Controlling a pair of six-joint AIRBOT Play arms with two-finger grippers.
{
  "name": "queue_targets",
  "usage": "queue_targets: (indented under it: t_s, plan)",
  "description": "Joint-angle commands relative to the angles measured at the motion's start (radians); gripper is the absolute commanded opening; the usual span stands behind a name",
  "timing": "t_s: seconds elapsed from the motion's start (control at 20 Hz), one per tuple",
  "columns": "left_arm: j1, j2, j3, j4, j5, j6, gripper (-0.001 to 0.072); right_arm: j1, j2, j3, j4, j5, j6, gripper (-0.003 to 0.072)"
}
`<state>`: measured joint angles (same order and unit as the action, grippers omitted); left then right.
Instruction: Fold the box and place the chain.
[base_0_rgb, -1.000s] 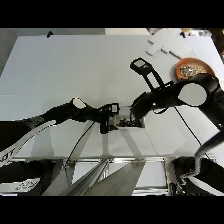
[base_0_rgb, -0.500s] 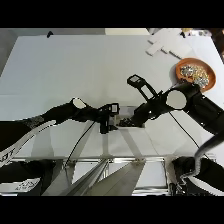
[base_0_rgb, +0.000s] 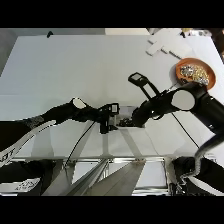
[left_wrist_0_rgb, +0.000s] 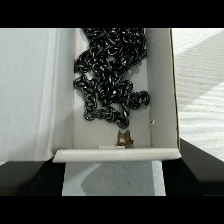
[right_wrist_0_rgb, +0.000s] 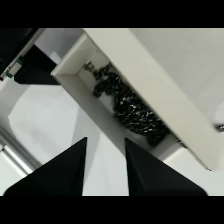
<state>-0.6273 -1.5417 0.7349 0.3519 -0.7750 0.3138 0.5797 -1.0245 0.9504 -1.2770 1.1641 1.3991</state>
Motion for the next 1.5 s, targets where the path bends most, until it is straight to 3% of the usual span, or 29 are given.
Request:
queue_targets:
  t_s: [0.0, 0.2, 0.4, 0.5, 0.8, 1.3, 1.45]
  plan:
    - [0.000, 0.001, 0.000, 0.000, 0.000, 0.000, 0.0099, -0.051, 0.016, 0.129, -0.141, 0.039, 0.038, 0.0310]
    - [0.000, 0.001, 0.000, 0.000, 0.000, 0.000, 0.0099, -0.307, -0.010, 0.164, -0.168, 0.000, 0.031, 0.0297]
    - [0.000, 0.001, 0.000, 0.000, 0.000, 0.000, 0.0099, -0.512, -0.162, 0.164, -0.153, -0.005, 0.009, 0.0300]
    - [0.000, 0.001, 0.000, 0.000, 0.000, 0.000, 0.0099, -0.530, -0.255, 0.164, -0.152, -0.002, 0.009, 0.0340]
    - [0.000, 0.001, 0.000, 0.000, 0.000, 0.000, 0.0099, -0.530, -0.476, 0.164, -0.167, -0.014, 0.018, 0.0358]
    - [0.000, 0.001, 0.000, 0.000, 0.000, 0.000, 0.0099, -0.529, -0.558, 0.164, -0.151, -0.086, 0.037, 0.0332]
    - [0.000, 0.001, 0.000, 0.000, 0.000, 0.000, 0.0099, -0.529, -0.558, 0.164, -0.152, -0.085, 0.037, 0.0275]
